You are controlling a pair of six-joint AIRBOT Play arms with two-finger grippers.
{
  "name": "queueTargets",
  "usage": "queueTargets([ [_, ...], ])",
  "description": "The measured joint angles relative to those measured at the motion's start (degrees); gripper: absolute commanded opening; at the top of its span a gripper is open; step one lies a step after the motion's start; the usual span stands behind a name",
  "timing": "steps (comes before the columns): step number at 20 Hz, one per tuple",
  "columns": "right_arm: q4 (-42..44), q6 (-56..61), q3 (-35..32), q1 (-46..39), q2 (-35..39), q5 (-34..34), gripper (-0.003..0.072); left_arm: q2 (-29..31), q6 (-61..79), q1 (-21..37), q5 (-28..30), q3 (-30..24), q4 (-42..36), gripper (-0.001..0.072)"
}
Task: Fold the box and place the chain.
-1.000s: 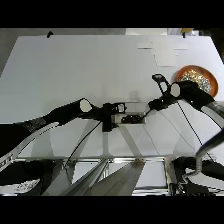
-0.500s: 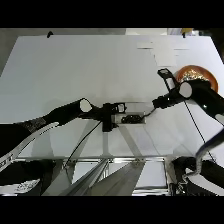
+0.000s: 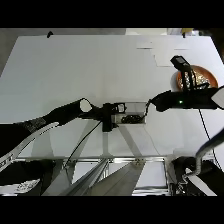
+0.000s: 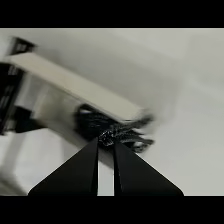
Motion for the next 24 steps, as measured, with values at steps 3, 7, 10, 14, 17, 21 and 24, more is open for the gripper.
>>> queueTargets([
  [3, 7.56, -3.28, 0.00, 0.00, 1.49, 1.40, 0.0015, 0.00, 0.00, 0.00, -0.02, 0.00, 0.00, 0.0011],
  [7, 13.18, -6.62, 0.00, 0.00, 2.10, 1.73, 0.0016, 0.00, 0.00, 0.00, -0.02, 0.00, 0.00, 0.0011],
  [10, 16.96, -7.91, -0.02, 0.20, 2.14, -0.20, 0.0016, 0.00, 0.00, 0.00, -0.02, 0.00, 0.00, 0.0011],
  [14, 17.31, -8.63, -0.02, 4.46, 2.03, -5.03, 0.0016, 0.00, 0.00, 0.00, -0.02, 0.00, 0.00, 0.0011],
  [17, 12.61, -7.74, -0.20, 8.70, 1.11, -7.04, 0.0016, 0.00, 0.00, 0.00, -0.02, -0.02, 0.00, 0.0011],
  [21, 8.48, -6.08, -1.51, 11.52, -0.83, -8.22, 0.0015, 0.00, 0.00, 0.00, -0.02, 0.00, 0.00, 0.0011],
  [24, 6.84, -5.49, -2.05, 12.20, -1.36, -8.61, 0.0015, 0.00, 0.00, 0.00, -0.02, 0.00, 0.00, 0.0011],
])
